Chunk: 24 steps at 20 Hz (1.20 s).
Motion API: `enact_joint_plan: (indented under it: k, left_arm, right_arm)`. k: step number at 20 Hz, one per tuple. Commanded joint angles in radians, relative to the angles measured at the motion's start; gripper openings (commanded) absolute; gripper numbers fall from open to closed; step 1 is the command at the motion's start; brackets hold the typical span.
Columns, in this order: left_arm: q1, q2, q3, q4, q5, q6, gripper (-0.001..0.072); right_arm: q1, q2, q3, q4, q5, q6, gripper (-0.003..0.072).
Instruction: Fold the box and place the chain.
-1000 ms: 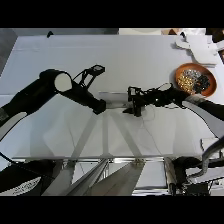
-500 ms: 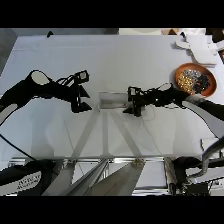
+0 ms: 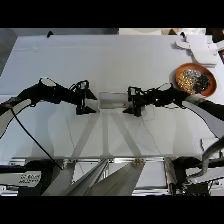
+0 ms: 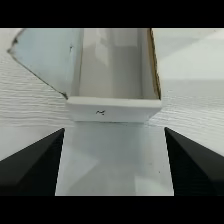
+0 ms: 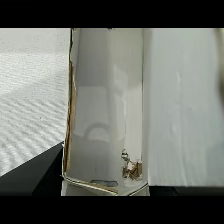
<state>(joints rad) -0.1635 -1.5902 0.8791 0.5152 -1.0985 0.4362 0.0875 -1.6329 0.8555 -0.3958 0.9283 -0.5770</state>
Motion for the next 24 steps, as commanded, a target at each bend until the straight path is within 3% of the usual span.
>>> enact_joint_plan:
  k: [1,9,24]
  left_arm:
    - [0.002,-0.035,0.006,-0.067,-0.007,0.064,0.0707]
    - [0.014,-0.047,0.071,-0.060,-0.111,0.080,0.0706]
    - [-0.032,-0.108,0.073,-0.080,-0.053,0.083,0.0703]
  right_arm:
    - [0.000,0.000,0.001,0.000,0.000,0.000,0.0359]
    - [0.000,0.000,0.001,0.000,0.000,0.000,0.0359]
    - [0.000,0.000,0.001,0.000,0.000,0.000,0.0359]
